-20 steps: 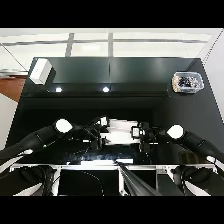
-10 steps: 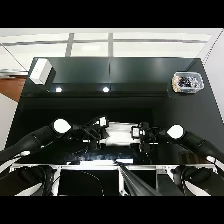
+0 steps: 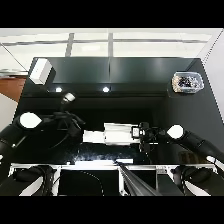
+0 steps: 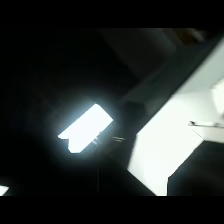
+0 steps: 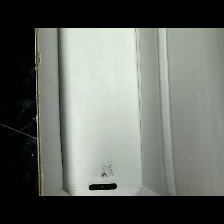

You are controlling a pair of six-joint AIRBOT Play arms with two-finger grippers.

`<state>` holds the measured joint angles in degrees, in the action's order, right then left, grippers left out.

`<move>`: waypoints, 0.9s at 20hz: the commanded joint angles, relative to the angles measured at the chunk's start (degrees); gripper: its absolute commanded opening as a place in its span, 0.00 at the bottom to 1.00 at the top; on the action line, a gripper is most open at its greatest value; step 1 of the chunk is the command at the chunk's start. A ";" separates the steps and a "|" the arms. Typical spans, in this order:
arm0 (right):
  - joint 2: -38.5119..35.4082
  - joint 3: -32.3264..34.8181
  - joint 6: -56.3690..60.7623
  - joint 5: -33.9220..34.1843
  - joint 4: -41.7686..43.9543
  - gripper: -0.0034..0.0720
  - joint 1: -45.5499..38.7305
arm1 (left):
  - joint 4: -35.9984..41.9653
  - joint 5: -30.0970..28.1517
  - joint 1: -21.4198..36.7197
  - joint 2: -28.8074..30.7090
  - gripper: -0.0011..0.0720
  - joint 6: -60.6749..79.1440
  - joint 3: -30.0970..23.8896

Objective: Fold the box and place the chain.

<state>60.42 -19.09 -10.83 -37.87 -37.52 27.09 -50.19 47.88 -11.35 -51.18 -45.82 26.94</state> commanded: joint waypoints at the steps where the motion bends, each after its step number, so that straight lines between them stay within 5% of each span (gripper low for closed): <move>1: 0.04 0.02 0.02 -0.02 0.02 0.47 -0.02 | -2.56 9.20 11.43 -0.37 0.06 -28.13 -2.56; 6: 0.04 0.02 0.02 -0.02 0.02 0.47 -0.02 | 7.06 9.16 11.04 -5.84 0.06 -24.98 -7.58; 11: 0.04 0.02 0.02 -0.02 0.02 0.47 -0.02 | 22.88 7.15 2.97 -14.75 0.06 -10.91 -7.63; 15: 0.04 0.02 0.02 -0.02 0.02 0.47 -0.02 | 24.35 4.85 -1.79 -18.40 0.06 -9.79 -7.61; 16: 0.04 0.02 0.02 -0.02 0.02 0.47 -0.02 | 24.33 5.14 -1.95 -18.27 0.13 -9.79 -7.43; 18: 0.04 0.02 0.04 -0.02 0.02 0.47 -0.02 | 24.04 7.04 -1.88 -17.90 0.59 -9.46 -6.05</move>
<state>60.42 -19.09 -10.81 -37.87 -37.50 27.09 -26.48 55.02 -12.12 -68.34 -56.62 19.97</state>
